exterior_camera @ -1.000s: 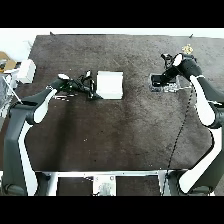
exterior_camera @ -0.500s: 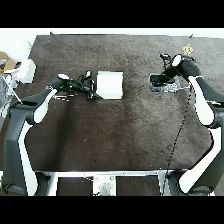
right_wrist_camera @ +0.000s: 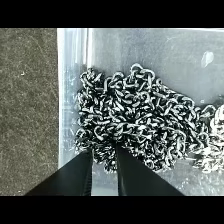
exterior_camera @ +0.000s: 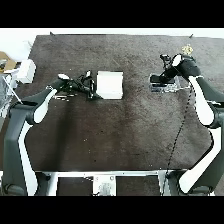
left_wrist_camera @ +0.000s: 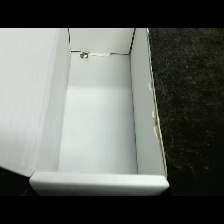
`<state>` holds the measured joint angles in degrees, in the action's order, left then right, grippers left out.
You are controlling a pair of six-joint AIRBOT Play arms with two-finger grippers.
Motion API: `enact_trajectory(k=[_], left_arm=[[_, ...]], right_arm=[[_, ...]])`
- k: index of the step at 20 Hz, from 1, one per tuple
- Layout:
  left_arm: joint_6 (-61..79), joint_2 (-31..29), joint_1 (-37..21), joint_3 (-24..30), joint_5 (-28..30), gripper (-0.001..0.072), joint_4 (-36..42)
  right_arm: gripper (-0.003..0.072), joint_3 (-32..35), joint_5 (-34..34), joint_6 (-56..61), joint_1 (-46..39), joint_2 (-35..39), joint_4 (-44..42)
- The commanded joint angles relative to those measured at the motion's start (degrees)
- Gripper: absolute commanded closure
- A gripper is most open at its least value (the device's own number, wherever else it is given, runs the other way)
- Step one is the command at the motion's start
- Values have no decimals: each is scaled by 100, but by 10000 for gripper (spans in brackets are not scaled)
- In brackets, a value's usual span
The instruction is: Fold the box and place the chain.
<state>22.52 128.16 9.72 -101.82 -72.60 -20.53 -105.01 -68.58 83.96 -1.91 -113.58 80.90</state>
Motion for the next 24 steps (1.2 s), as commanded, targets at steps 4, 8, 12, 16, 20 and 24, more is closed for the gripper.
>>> enact_trajectory(k=[4, 8, 12, 16, 20, 24], left_arm=[[0, 2, 0, -7, 0, 484, 0], [0, 2, 0, -7, 0, 484, 0], [0, 2, 0, -7, 0, 484, 0], [0, 2, 0, -7, 0, 484, 0], [0, 2, 0, -7, 0, 484, 0], [0, 2, 0, -7, 0, 484, 0]], right_arm=[[682, 2, 59, 4, 7, -68, -17], [683, 2, 170, -31, 7, 321, -15], [684, 2, 164, -44, 7, 817, 2], [684, 2, 289, -177, 48, 1635, 4], [684, 2, 944, -345, 330, 2837, 9], [684, 2, 2041, -494, 940, 4004, 356]])
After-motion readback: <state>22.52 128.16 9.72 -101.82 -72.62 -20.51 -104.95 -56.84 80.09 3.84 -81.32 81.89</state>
